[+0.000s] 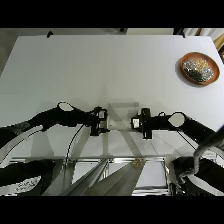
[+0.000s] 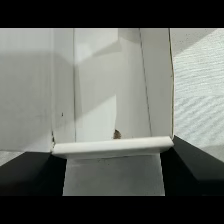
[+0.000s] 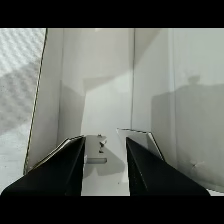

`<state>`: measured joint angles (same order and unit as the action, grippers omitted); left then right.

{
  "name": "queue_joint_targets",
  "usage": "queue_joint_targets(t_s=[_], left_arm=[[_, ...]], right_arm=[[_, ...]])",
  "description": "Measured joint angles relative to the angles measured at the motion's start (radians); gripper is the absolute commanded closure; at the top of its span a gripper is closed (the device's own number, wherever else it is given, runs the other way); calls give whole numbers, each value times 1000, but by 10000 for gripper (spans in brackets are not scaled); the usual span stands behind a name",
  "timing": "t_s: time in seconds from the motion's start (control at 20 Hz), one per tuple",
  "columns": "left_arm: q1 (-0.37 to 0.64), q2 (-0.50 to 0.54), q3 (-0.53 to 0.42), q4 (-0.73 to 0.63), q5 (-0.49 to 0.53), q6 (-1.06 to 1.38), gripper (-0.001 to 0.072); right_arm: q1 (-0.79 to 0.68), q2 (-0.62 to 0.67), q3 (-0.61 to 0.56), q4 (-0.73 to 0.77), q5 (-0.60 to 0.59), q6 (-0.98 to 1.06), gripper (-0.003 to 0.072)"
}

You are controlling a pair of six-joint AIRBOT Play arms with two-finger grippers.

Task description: Fold the box and place the chain.

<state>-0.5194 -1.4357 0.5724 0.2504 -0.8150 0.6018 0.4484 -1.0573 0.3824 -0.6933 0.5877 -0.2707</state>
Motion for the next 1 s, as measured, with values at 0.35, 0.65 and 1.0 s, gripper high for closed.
queue_joint_targets(t_s=[0.35, 0.65, 1.0], left_arm=[[0, 0, 0, 0, 0, 0, 497], [0, 0, 0, 0, 0, 1, 497], [0, 0, 0, 0, 0, 0, 497]], right_arm=[[-18, 24, 0, -52, 8, 57, 671], [-101, 206, 0, -156, 131, 285, 670], [-315, 467, 0, -196, 275, 954, 671]])
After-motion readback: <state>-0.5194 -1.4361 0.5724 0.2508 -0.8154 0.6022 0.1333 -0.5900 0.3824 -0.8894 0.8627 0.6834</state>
